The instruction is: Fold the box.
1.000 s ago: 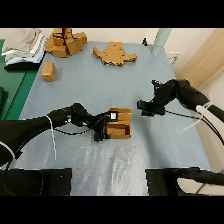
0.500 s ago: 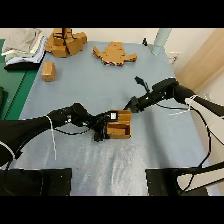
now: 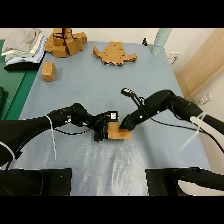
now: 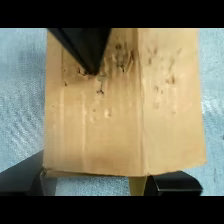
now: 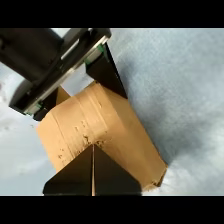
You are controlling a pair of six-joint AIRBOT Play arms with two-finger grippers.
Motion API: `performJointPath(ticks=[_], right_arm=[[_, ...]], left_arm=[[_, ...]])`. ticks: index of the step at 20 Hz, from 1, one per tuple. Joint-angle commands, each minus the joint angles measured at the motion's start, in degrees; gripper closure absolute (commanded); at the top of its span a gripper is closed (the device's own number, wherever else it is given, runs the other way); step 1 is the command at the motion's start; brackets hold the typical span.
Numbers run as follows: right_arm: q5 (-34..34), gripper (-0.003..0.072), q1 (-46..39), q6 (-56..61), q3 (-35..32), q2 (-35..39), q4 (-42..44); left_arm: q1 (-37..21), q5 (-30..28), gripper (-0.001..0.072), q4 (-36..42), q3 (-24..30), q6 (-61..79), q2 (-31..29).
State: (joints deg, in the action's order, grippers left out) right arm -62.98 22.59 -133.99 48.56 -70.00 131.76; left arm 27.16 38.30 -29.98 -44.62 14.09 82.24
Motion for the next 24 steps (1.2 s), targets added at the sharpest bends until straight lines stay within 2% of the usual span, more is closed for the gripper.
performJointPath(ticks=[1, 6, 9, 10, 13, 14, 15, 16, 24], right_arm=[[14.08, 0.0684, 7.17, -1.16, -5.90, 7.06, -10.23], [28.30, 0.0684, 16.17, -1.14, -13.03, 14.53, -19.74], [31.47, 0.0683, 19.61, -4.44, -16.46, 19.17, -23.15], [32.00, 0.0642, 20.37, -6.62, -17.40, 20.41, -23.80], [32.13, 0.0325, 20.76, -11.65, -18.47, 20.96, -23.74], [32.13, 0.0298, 20.76, -12.13, -18.47, 20.90, -23.71], [32.13, 0.0238, 20.76, -12.20, -18.47, 20.74, -23.56], [32.11, 0.0138, 20.76, -12.28, -18.47, 20.28, -23.61], [35.65, 0.0138, 20.76, -15.76, -18.45, 16.57, -26.62]], left_arm=[[0.00, 0.00, 0.0205, -0.02, -0.02, 0.00, 0.02], [0.00, 0.00, 0.0205, -0.02, -0.02, 0.00, 0.02], [0.00, 0.00, 0.0205, -0.02, -0.02, 0.00, 0.02], [0.00, 0.00, 0.0205, -0.02, -0.02, 0.00, 0.02], [0.00, 0.00, 0.0205, -0.02, -0.02, 0.00, 0.02], [0.00, 0.00, 0.0205, -0.02, -0.02, 0.00, 0.02], [0.00, 0.00, 0.0205, -0.02, -0.02, 0.00, 0.02], [0.00, 0.00, 0.0206, -0.02, -0.02, 0.02, 0.02], [0.00, 0.00, 0.0205, -0.02, -0.02, 0.00, 0.02]])
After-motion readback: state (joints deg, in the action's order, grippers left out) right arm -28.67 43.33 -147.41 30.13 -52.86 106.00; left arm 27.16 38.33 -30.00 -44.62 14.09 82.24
